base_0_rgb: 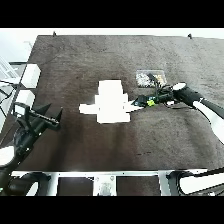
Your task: Fold the box and place the chain.
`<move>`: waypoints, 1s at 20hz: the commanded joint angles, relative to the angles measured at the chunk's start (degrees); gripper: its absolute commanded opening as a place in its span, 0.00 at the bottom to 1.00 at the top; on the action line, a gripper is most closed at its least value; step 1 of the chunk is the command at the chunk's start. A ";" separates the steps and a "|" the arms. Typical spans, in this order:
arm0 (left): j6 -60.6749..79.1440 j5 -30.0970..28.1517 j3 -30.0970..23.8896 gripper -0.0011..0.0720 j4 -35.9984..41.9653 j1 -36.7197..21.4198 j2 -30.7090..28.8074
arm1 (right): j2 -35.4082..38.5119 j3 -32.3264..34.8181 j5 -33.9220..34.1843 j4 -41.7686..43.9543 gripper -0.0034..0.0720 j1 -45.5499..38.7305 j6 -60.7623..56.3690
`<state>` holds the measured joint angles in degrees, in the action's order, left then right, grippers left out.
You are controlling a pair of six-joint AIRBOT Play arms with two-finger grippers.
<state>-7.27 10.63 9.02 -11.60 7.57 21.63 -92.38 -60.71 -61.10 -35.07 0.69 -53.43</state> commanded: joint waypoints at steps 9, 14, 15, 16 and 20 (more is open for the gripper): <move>-0.81 6.64 26.53 0.79 0.04 -0.02 38.71 | 5.27 6.34 11.61 -1.05 0.06 2.45 -0.44; -3.10 20.57 43.45 0.79 -1.11 -0.13 55.98 | 5.29 6.32 13.11 -0.98 0.06 2.82 1.68; -6.27 22.99 47.10 0.79 -3.43 -0.13 59.41 | 5.29 6.32 13.14 -0.98 0.06 2.82 2.10; -10.14 25.53 50.64 0.79 -6.60 -0.13 62.69 | 5.29 6.32 13.14 -0.96 0.06 2.82 2.60; -26.18 43.47 67.47 0.79 -22.53 -0.17 76.26 | 5.29 6.32 13.57 -0.96 0.06 2.82 4.15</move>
